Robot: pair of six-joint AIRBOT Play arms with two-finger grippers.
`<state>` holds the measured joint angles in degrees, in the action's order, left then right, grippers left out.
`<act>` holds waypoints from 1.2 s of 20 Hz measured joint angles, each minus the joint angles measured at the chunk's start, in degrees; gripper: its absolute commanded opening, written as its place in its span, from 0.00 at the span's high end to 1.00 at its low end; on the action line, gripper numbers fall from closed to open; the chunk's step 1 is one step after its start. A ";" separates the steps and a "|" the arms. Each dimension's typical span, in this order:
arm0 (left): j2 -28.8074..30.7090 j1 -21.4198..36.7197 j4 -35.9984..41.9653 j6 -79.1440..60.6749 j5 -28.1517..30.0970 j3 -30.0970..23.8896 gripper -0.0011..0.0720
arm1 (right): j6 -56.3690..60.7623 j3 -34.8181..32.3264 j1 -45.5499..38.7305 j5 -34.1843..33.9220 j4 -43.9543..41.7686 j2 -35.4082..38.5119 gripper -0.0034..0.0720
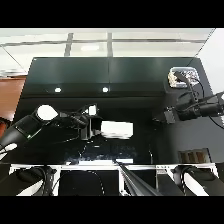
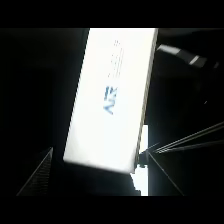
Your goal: Fold the box and place the chain.
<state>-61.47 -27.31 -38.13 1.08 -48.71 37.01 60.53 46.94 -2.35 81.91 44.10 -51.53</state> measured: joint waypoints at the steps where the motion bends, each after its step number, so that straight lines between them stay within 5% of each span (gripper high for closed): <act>1: -0.83 -1.18 -0.26 1.60 -0.02 1.84 0.01 | 0.22 -0.83 -0.61 -0.83 0.44 0.50 0.93; 9: -14.56 -6.43 -2.10 8.74 -3.23 15.13 0.01 | 0.55 -3.69 -2.03 -3.67 1.92 1.70 0.93; 24: -20.28 -10.32 -3.17 11.37 -4.13 17.57 0.01 | 0.46 -3.91 -2.14 -5.03 2.01 1.75 0.93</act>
